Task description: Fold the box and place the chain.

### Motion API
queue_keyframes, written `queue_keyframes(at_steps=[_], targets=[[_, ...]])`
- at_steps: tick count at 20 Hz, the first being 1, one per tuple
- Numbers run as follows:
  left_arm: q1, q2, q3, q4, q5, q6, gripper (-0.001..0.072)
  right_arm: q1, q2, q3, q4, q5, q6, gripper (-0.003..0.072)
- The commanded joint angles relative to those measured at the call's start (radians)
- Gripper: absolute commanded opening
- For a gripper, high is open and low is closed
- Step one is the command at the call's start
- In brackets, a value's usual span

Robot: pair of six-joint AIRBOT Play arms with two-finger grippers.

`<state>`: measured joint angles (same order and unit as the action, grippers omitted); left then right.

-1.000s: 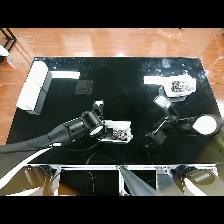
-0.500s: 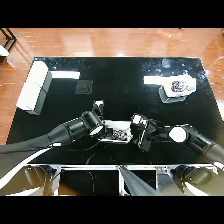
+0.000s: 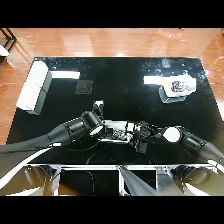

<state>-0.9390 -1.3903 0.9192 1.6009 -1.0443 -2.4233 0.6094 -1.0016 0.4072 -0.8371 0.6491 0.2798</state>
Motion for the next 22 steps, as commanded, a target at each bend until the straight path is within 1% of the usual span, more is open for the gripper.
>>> queue_keyframes(at_steps=[1,7,8,9,11,12,13,15,17,19,22], targets=[[0.000,0.000,0.000,0.000,-0.001,0.000,0.0024,0.002,-0.006,0.000,-0.026,-0.003,-0.018,0.0520],[0.000,0.000,0.000,0.000,-0.008,0.000,0.0024,0.002,-0.037,0.000,-0.032,-0.009,-0.018,0.0518],[0.000,0.000,0.000,0.000,-0.008,0.000,0.0024,0.002,-0.037,0.000,-0.032,-0.019,-0.018,0.0440],[0.001,0.000,0.000,0.000,-0.008,0.000,0.0024,0.002,-0.037,0.000,-0.032,-0.033,-0.018,0.0330],[0.000,0.000,0.000,0.000,-0.008,0.000,0.0024,0.002,-0.037,0.000,-0.028,-0.053,-0.018,0.0328],[0.000,0.000,0.000,0.000,-0.008,0.000,0.0024,0.002,-0.037,0.000,-0.028,-0.051,-0.018,0.0197],[0.000,0.000,0.000,0.000,-0.008,0.000,0.0024,0.002,-0.037,0.000,-0.027,-0.048,-0.008,0.0014],[0.000,0.000,0.000,-0.001,-0.008,0.000,0.0024,0.001,-0.036,0.001,-0.028,-0.045,0.040,0.0020],[0.001,0.000,0.000,-0.001,-0.008,0.000,0.0024,-0.006,-0.034,0.018,-0.038,-0.010,0.091,0.0020],[0.001,0.000,0.000,-0.001,-0.008,0.000,0.0024,-0.031,-0.013,0.053,-0.050,0.064,0.172,0.0020],[0.001,0.000,0.000,-0.001,-0.008,0.000,0.0024,-0.103,0.067,0.117,-0.152,0.207,0.344,0.0020]])
